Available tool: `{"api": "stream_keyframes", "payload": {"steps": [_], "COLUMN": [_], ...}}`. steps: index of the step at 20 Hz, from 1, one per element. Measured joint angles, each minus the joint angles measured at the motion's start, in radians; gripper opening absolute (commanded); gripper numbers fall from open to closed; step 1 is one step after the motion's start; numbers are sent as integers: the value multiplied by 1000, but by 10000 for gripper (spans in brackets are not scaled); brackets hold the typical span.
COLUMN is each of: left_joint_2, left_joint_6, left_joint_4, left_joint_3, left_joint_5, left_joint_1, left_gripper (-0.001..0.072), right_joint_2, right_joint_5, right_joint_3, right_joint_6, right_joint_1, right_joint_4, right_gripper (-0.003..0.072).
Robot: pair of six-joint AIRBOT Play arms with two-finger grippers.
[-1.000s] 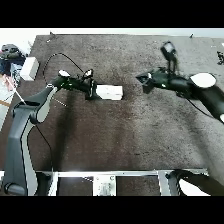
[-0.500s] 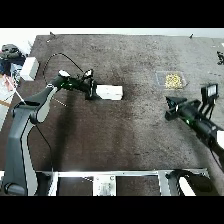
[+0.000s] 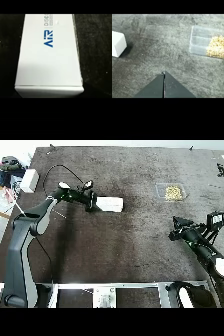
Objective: Fold the box and place the chain.
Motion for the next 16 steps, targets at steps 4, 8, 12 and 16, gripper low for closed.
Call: {"api": "stream_keyframes", "payload": {"steps": [4,8,12,16], "left_joint_2": [66,226,391,523], "left_joint_6": [-78,-177,-323,-547], "left_joint_4": [-24,-32,-23,101], "left_joint_3": [9,11,10,7], "left_joint_5": [5,141,315,430], "left_joint_1": [0,4,34,97], "left_gripper": [7,6,6,6], "right_joint_2": [6,7,7,7], "right_joint_5": [-1,-1,-2,-2], "right_joint_3": [-4,-6,-6,-6], "right_joint_6": [0,0,0,0], "right_joint_1": [-3,-5,-5,-5], "right_joint_4": [-1,-5,-6,-6], "right_gripper": [13,13,12,12]}}
